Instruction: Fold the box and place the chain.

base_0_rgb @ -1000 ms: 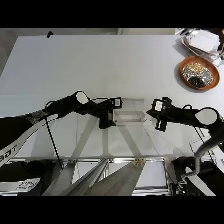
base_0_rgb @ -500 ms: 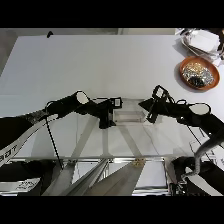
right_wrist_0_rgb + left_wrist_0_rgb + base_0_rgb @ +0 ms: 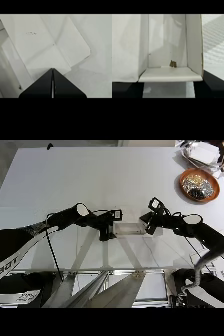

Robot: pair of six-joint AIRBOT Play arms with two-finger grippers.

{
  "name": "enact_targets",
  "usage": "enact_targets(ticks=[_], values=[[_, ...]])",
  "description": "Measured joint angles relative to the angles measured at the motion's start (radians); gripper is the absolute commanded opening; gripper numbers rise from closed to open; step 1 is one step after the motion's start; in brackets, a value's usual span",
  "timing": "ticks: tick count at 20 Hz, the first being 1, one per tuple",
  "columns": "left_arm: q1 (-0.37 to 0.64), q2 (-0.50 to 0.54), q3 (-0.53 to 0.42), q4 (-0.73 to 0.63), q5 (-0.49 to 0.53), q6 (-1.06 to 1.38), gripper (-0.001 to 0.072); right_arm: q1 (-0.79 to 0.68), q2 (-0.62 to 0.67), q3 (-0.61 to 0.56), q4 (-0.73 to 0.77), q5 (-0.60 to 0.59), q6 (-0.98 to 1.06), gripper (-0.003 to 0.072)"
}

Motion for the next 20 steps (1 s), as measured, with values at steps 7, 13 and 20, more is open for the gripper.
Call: enact_targets(ticks=[7,13,20], values=[[0.0,0.0,0.0,0.002,0.0,0.002,0.0325,0.0,0.208,-0.001,-0.062,0.031,0.114,0.0018],[0.0,0.0,0.0,0.002,0.0,0.002,0.0325,0.0,0.409,-0.002,-0.586,0.243,0.331,0.0046],[0.0,0.0,0.0,0.002,0.001,0.001,0.0325,0.009,0.316,-0.029,-0.716,0.209,0.334,0.0588]])
